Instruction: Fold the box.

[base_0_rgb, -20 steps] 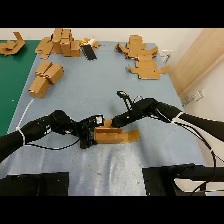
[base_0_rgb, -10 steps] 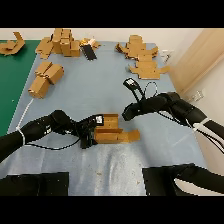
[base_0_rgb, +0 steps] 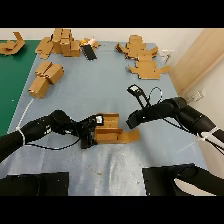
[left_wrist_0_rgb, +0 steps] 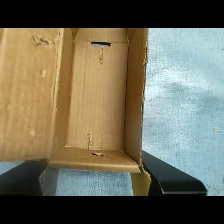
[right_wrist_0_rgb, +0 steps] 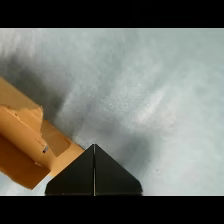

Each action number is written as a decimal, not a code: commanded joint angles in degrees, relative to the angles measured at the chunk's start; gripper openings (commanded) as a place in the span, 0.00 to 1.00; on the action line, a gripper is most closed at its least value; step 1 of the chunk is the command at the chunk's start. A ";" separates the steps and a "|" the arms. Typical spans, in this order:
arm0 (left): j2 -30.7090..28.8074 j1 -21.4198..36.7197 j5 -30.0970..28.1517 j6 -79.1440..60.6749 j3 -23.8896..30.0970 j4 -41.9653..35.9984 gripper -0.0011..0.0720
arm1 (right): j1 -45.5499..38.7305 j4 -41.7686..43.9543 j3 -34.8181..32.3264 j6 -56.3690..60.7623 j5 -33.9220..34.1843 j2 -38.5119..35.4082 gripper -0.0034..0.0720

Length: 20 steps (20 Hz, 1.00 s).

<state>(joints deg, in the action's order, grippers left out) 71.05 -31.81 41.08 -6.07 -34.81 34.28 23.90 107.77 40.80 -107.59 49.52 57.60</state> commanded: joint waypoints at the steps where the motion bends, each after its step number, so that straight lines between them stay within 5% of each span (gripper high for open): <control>1: 0.02 0.00 -0.24 -0.02 -0.02 -0.02 0.82 | 0.02 2.71 -3.67 0.20 -0.98 -0.31 0.05; 18: 0.02 0.00 -0.17 -0.13 -0.02 0.48 0.81 | 0.15 5.64 -5.77 -3.96 -0.79 -0.66 0.05; 20: 0.02 0.00 -0.11 -0.17 -0.02 0.79 0.46 | 0.92 5.66 -7.37 -6.21 -0.81 -2.40 0.05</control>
